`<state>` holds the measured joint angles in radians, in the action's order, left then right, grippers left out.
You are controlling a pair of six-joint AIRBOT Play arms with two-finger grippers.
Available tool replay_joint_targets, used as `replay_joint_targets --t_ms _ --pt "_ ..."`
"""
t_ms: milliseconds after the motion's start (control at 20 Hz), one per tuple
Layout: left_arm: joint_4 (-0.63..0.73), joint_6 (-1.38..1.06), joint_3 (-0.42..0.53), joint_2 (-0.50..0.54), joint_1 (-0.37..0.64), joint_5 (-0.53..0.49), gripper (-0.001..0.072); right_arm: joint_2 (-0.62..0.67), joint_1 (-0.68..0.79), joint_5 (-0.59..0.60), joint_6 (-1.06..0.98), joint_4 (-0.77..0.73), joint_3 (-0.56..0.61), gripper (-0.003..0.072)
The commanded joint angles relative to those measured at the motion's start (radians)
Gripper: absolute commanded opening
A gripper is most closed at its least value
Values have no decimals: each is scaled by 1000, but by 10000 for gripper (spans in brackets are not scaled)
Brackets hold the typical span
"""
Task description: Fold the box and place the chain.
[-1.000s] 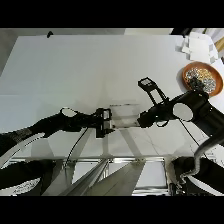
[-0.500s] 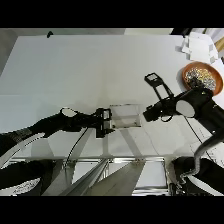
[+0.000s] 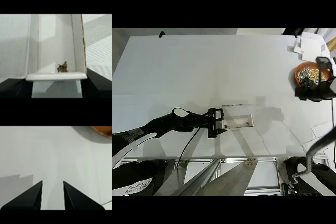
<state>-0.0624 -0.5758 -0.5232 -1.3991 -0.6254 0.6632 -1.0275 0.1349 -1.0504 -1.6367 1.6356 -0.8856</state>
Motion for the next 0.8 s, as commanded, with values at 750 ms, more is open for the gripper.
replay_joint_targets --t_ms 750 --pt "0 0 0 0 0 0 69 -587 229 150 66 -24 -338 296"
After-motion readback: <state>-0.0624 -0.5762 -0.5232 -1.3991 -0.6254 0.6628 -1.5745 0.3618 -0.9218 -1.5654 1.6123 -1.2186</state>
